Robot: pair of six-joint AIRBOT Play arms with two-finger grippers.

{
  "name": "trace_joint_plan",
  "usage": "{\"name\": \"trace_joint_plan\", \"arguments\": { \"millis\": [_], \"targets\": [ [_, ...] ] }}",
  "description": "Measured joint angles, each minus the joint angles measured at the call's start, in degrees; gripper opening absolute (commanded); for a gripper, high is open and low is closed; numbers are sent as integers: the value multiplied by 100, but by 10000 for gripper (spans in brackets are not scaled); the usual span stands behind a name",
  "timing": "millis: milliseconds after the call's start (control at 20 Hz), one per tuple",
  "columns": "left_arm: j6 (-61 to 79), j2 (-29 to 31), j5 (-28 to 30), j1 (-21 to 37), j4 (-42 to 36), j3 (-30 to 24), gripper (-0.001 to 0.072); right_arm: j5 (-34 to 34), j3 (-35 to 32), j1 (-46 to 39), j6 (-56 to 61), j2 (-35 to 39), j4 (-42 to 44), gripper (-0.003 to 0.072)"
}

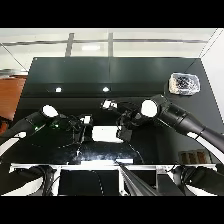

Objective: Fold the box and place the chain.

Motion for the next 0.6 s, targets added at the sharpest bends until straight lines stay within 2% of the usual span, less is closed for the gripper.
{"name": "trace_joint_plan", "arguments": {
  "millis": [50,100,300,500,550,600],
  "targets": [
    [-9,-2,2,0,-2,0,486,-2,0,0,28,0,-4,276],
    [-7,-2,4,0,-2,0,486,-9,2,4,22,0,-15,194],
    [2,-2,9,0,-2,0,486,-37,2,4,48,2,-37,187],
    [0,-2,9,0,-2,0,486,-31,0,4,63,2,-37,207],
    [2,-2,9,0,-2,0,486,-24,2,4,66,2,-39,361],
    [-7,-2,4,0,-4,0,486,-22,0,4,83,-2,-26,429]
  ]
}}
